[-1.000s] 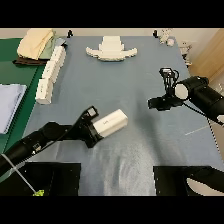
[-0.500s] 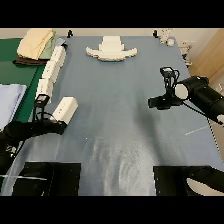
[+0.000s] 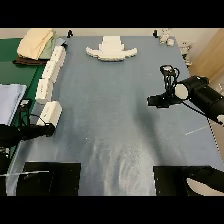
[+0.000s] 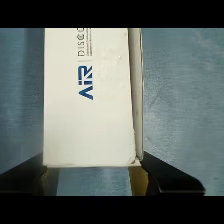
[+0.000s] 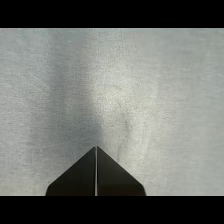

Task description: Fold the box.

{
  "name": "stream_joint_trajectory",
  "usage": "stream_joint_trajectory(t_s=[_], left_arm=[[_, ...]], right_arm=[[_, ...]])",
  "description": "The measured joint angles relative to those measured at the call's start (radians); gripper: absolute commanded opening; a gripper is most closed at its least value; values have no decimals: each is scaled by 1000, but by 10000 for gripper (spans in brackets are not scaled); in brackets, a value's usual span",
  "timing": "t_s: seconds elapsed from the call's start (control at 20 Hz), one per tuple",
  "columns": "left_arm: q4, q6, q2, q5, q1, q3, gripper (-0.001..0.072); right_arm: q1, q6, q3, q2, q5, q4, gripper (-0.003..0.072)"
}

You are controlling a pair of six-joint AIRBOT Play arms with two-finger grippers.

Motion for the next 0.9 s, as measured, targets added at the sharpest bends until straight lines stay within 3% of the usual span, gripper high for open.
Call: stream_joint_trajectory(t_s=[0.35, 0.6, 0.9], left_arm=[[45, 1, -36, 60, 62, 0, 512], [52, 25, -153, 172, 68, 16, 512], [-6, 137, -338, 251, 69, 123, 513]], right_arm=[[0, 0, 0, 0, -43, 0, 19], [0, 0, 0, -1, -68, 0, 19], [0, 0, 0, -1, -75, 0, 19]])
